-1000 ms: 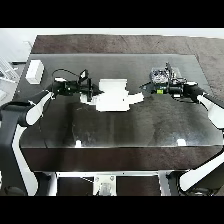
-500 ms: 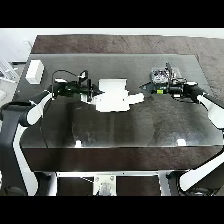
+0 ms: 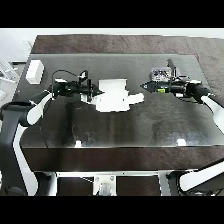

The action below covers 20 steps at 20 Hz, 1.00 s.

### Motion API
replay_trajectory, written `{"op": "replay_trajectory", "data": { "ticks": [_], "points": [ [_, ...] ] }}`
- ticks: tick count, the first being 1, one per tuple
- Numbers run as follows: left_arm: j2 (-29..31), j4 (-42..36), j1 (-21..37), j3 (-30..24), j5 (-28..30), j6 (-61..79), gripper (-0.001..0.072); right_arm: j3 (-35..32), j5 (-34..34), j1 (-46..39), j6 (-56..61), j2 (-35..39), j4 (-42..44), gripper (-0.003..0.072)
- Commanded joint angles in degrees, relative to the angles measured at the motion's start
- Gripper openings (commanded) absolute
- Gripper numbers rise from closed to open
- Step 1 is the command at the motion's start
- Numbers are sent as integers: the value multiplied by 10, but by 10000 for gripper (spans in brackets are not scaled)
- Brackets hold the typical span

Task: Fold the box and place the chain.

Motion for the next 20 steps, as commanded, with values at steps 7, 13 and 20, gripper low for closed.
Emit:
{"op": "replay_trajectory", "data": {
  "ticks": [7, 13, 20],
  "points": [
    [0, -5, 0, 0, 0, 1, 20, -199, -220, 149, -385, 189, -126, 537],
    [0, -6, 0, 0, 0, 1, 20, -210, -281, 212, -484, 181, -123, 577],
    [0, -7, 0, 0, 0, 1, 20, -211, -258, 236, -486, 175, -124, 577]
  ]
}}
